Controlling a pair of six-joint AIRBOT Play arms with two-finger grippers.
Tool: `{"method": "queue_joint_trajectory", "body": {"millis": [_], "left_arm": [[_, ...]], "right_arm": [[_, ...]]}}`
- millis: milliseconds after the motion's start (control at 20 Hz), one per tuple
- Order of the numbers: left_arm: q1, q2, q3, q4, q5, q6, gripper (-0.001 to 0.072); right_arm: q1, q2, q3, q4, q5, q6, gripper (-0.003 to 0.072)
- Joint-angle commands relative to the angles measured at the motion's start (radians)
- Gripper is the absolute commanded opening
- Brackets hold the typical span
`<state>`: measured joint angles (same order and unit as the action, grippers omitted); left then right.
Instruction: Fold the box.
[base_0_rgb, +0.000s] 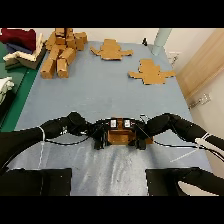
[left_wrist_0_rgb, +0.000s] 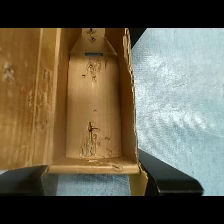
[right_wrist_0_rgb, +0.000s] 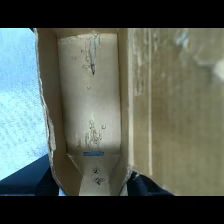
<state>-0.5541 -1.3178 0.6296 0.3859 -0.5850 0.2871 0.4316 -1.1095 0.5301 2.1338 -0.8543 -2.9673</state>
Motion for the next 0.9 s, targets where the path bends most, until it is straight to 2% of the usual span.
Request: {"method": "queue_joint_trajectory", "body": {"millis": [0,400,450,500,600,700,850], "left_arm": [[0.0,-0.001,0.001,0.0,0.001,0.0,0.0395],[0.0,-0.001,0.001,0.0,0.001,0.0,0.0395],[0.0,-0.001,0.001,0.0,0.001,0.0,0.0395],[0.0,-0.001,0.001,0.0,0.001,0.0,0.0395],[0.0,-0.001,0.001,0.0,0.001,0.0,0.0395],[0.0,-0.001,0.001,0.0,0.002,0.0,0.0395],[0.0,-0.001,0.001,0.0,0.002,0.0,0.0395]], "right_arm": [[0.001,0.0,0.0,0.0,0.0,0.0,0.0456],[0.001,0.0,0.0,0.003,0.009,0.0,0.0461],[0.001,0.0,0.001,0.0,0.008,0.0,0.0609],[0.0,0.004,0.002,-0.011,0.006,0.009,0.0716],[0.0,0.037,0.003,-0.049,0.003,0.084,0.0715],[0.0,0.083,0.003,-0.184,-0.012,0.22,0.0715],[0.0,0.173,0.003,-0.35,-0.138,0.411,0.0715]]}}
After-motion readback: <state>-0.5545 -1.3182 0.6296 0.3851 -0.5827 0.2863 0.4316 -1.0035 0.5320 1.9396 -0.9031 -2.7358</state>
